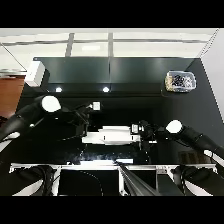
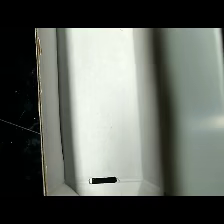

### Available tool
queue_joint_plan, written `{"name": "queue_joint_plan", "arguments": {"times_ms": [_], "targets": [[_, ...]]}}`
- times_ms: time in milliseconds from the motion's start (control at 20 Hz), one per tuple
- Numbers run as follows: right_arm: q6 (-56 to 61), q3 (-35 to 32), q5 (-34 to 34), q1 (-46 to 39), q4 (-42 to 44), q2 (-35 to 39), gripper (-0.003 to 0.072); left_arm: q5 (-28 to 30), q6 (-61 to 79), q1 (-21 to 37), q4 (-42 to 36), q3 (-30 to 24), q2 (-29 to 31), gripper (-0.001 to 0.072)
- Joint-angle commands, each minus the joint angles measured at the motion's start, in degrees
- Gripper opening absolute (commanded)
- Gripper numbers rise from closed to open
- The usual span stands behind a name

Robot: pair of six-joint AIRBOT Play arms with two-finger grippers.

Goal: Fold the box and place the chain.

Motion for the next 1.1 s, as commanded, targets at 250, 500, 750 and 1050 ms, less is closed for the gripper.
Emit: {"name": "queue_joint_plan", "arguments": {"times_ms": [250, 500, 750, 1050], "targets": [[-0.24, -0.02, -0.13, 0.02, -0.09, 0.02, 0.0433, 1.55, -17.92, -5.77, -25.46, -6.84, 2.78, 0.0023], [-0.24, -0.02, -0.11, 0.02, -0.09, 0.02, 0.0433, 34.97, -17.7, -9.29, -35.15, -8.9, -1.77, 0.0024], [-0.26, -0.02, -0.13, 0.02, -0.09, 0.02, 0.0433, 29.27, -15.28, -9.27, -34.67, -8.81, -9.09, 0.0025], [-0.24, -0.02, -0.13, 0.02, -0.09, 0.02, 0.0433, 23.19, -12.26, -7.89, -30.47, -7.56, -10.73, 0.0023]]}}
